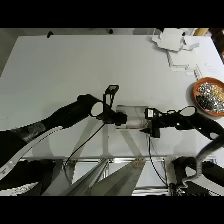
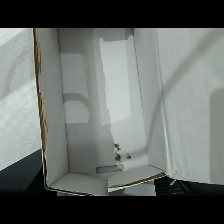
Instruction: Fold the box and place the chain.
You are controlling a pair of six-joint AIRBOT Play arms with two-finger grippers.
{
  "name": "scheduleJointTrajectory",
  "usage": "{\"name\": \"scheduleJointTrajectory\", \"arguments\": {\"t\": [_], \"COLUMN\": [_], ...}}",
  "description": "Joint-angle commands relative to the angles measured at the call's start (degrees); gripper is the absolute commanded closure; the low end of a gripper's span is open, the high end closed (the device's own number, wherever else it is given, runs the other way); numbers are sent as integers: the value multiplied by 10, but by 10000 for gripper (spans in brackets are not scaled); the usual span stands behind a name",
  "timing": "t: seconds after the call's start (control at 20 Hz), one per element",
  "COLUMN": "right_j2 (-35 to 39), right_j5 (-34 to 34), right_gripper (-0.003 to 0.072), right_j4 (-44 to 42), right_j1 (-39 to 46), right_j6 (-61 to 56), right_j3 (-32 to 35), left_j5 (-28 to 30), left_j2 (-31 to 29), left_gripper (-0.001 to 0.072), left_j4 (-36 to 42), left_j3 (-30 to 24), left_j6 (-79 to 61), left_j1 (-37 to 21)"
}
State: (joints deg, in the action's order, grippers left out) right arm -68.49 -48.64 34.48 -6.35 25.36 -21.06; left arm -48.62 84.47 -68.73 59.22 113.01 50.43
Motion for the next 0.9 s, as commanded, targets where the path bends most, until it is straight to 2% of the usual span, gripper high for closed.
{"name": "scheduleJointTrajectory", "arguments": {"t": [0.0,0.15,0.45,0.6,0.7,0.85], "right_j2": [0,0,0,0,0,0], "right_j5": [0,0,0,0,0,0], "right_gripper": [233,233,233,233,233,233], "right_j4": [0,0,0,0,0,0], "right_j1": [0,0,0,0,0,0], "right_j6": [0,0,0,0,0,0], "right_j3": [0,0,0,0,0,0], "left_j5": [-59,-108,-118,-131,-163,-221], "left_j2": [41,73,83,89,98,121], "left_gripper": [399,398,399,401,401,402], "left_j4": [-59,-90,-97,-97,-101,-126], "left_j3": [57,92,92,93,103,151], "left_j6": [69,131,223,225,225,225], "left_j1": [17,23,26,26,26,32]}}
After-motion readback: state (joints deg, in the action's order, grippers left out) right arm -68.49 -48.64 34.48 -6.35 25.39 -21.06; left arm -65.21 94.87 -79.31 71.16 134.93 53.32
